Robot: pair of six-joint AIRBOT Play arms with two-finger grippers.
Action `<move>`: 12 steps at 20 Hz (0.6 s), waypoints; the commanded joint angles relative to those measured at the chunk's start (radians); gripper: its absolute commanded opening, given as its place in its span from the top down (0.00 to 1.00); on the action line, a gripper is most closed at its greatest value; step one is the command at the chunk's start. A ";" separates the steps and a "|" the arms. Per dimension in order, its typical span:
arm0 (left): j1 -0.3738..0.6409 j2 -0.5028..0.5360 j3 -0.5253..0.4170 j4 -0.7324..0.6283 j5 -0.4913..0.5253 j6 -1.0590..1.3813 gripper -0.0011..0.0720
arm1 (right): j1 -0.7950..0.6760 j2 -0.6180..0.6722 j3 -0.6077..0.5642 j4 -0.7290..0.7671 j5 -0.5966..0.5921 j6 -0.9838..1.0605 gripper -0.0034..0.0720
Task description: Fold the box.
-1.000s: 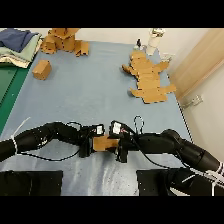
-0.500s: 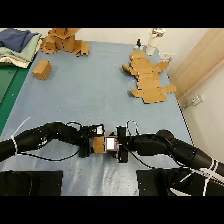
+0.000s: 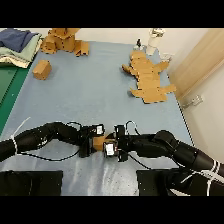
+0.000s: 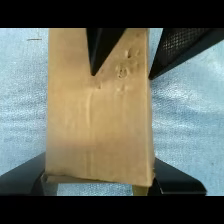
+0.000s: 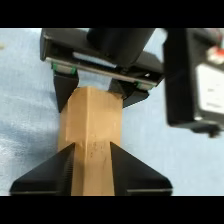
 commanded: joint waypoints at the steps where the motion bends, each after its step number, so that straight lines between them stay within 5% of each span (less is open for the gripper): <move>1: 0.000 0.000 0.000 0.001 0.000 0.000 0.18 | 0.006 0.018 0.001 -0.022 0.014 -0.001 0.66; 6: 0.000 0.000 0.000 0.001 0.000 0.000 0.18 | 0.006 0.004 0.000 -0.025 0.017 0.001 0.76; 12: 0.000 0.000 0.000 0.001 0.000 0.000 0.17 | 0.006 -0.057 0.000 -0.011 0.012 0.001 0.76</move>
